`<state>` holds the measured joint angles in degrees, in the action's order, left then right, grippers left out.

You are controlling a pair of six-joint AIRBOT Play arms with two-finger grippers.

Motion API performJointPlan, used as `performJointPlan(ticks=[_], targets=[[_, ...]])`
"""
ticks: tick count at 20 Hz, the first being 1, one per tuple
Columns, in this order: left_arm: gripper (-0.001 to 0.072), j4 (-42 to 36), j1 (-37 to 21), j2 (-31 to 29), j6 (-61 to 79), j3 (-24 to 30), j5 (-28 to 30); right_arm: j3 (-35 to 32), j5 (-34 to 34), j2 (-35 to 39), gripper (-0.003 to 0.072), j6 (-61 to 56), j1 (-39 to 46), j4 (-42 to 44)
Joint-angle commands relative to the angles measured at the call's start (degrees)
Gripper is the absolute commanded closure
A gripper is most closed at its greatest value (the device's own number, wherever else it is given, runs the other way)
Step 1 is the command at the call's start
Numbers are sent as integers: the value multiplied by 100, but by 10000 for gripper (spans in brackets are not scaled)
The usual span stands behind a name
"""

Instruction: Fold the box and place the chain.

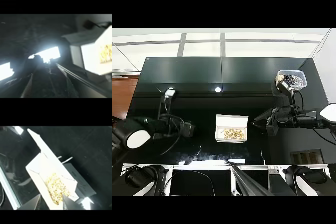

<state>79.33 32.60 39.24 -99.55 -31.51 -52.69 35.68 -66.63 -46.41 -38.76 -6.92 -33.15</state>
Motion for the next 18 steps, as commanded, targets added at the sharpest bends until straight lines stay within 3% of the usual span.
performJointPlan(ticks=[1,2,5,12,14,16,18], targets=[[88,-1615,-223,-87,3279,778,599,2,-4,7,357,-2,2,-57],[1,-1696,-138,66,4072,802,619,2,-4,7,358,-4,0,-55],[2,-1681,122,466,5897,793,911,2,-31,7,357,-72,0,-55],[2,-2028,170,721,5976,748,1523,2,-28,7,358,-308,0,-55],[1,-2028,168,822,5978,721,1399,2,-22,7,358,-337,0,-52],[0,-2028,160,1189,6183,557,931,2,-26,7,358,-374,0,-55],[0,-2334,46,1615,6347,284,852,2,-35,7,357,-459,0,-55]])
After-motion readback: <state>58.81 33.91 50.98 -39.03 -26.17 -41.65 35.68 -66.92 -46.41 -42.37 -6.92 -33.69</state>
